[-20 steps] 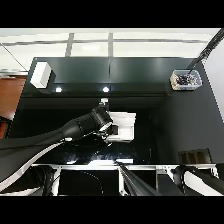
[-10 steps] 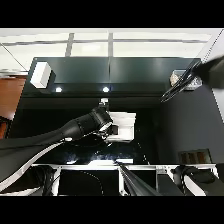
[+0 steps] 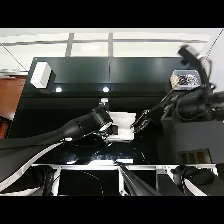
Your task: Fold the box and place the chain.
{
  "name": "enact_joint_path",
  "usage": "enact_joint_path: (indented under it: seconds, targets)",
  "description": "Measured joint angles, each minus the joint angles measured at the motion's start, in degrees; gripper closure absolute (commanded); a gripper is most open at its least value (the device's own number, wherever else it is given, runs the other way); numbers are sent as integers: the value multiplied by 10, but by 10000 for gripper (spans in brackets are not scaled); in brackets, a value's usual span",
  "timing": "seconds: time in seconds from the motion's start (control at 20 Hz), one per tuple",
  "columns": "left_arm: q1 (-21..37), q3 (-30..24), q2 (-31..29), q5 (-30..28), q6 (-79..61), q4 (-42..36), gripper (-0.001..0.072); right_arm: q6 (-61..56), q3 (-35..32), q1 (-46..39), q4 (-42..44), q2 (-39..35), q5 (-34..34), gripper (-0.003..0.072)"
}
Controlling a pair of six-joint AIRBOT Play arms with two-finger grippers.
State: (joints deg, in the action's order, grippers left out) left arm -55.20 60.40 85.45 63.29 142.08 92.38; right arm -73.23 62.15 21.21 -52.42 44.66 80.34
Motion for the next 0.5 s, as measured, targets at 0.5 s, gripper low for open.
enact_joint_path:
  seconds: [0.5]
  targets:
    - [0, 0, 0, 0, 0, 0, 680, 14, -58, 28, 25, 64, -75, 659]
